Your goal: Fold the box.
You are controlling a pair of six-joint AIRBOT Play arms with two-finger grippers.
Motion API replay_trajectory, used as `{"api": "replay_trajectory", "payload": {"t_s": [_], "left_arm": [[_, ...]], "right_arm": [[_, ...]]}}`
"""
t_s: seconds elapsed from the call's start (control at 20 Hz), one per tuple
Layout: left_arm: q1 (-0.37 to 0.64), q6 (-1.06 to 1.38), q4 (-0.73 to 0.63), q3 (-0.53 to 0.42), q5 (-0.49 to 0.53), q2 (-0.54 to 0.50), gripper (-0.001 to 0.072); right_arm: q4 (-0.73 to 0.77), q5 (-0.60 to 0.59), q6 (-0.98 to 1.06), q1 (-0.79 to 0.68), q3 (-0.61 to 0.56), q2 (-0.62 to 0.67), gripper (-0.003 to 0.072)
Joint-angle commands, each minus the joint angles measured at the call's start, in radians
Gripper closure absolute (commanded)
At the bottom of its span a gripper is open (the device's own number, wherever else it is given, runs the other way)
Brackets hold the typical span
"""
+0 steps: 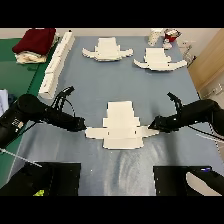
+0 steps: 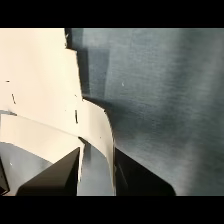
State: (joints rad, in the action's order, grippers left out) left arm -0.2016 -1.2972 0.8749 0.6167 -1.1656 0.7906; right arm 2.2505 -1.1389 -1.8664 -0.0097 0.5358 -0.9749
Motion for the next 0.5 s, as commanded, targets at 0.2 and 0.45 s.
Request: {"api": "replay_trajectory", "payload": {"t_s": [0.2,0.45], "left_arm": [[0.008,0.058,-0.088,-0.008,0.034,0.095,0.0257],[0.008,0.102,-0.098,0.049,0.024,0.190,0.0257]], "right_arm": [[0.015,0.055,-0.020,0.069,-0.045,-0.004,0.0392],[0.043,0.102,-0.078,0.162,-0.007,-0.101,0.0634]]}}
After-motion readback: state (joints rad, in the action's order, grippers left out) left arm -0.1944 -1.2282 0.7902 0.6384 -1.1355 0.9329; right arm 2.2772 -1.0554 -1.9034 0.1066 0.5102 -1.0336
